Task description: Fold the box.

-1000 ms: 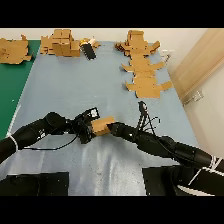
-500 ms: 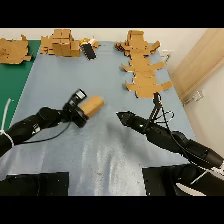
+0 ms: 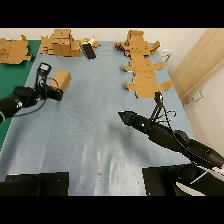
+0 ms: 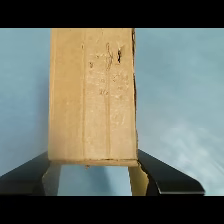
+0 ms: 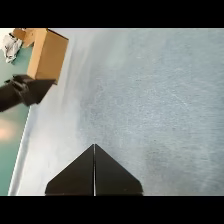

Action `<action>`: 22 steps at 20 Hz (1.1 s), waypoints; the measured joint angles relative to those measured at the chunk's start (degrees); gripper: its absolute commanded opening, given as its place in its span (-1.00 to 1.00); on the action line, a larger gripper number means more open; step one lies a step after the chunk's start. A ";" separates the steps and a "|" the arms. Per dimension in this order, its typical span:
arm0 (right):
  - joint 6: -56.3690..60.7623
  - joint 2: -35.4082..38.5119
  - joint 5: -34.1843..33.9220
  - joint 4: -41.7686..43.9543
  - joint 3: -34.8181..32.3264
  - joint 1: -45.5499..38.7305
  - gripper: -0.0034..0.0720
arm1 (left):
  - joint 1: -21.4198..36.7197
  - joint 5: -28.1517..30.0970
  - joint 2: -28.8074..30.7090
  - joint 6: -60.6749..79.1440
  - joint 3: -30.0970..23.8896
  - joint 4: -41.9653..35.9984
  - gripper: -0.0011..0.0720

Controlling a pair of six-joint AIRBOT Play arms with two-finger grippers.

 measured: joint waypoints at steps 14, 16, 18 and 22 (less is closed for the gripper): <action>0.28 0.00 -0.02 0.02 0.00 0.00 -0.91 | 11.65 -6.21 -29.59 -13.99 35.36 2.27 0.13; 0.28 0.00 -0.02 0.04 0.00 -0.02 -0.91 | 11.93 -6.78 -31.41 -14.56 37.00 3.26 0.13; 0.28 0.02 -0.02 0.07 0.00 -0.02 -0.91 | 11.93 -7.02 -32.61 -14.95 38.10 4.35 0.14; 0.28 0.02 0.02 0.11 0.00 0.00 -0.91 | 12.00 -7.37 -33.73 -15.32 39.39 6.08 0.92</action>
